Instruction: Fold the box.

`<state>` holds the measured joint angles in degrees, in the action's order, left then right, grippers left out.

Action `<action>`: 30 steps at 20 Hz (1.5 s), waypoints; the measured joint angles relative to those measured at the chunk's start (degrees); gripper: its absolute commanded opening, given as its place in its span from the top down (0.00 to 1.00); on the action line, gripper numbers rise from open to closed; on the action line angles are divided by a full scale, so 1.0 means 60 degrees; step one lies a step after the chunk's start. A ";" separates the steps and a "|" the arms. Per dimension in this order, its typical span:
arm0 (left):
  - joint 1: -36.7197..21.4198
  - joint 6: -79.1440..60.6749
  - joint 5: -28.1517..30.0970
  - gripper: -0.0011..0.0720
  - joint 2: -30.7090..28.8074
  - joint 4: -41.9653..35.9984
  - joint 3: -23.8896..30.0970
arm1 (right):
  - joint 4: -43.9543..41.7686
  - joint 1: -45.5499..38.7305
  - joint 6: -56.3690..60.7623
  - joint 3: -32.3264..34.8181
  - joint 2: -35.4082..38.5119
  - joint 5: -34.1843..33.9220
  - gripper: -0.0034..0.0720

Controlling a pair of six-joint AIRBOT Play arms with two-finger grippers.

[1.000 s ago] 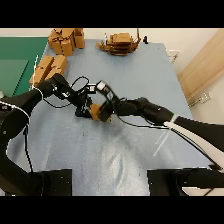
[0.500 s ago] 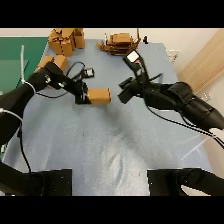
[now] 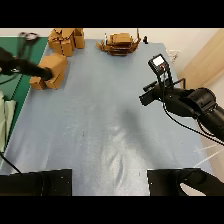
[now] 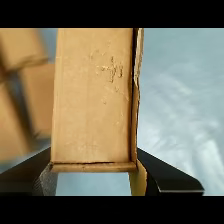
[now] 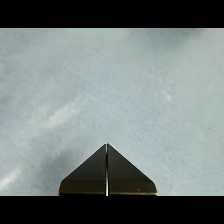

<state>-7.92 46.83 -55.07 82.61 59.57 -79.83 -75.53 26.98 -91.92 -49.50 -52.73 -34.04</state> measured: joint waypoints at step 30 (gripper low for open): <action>-0.2131 -0.1246 0.1537 0.75 -0.0069 -0.0062 0.3552 | 0.0022 -0.0291 0.0601 0.0284 -0.0153 0.0233 0.95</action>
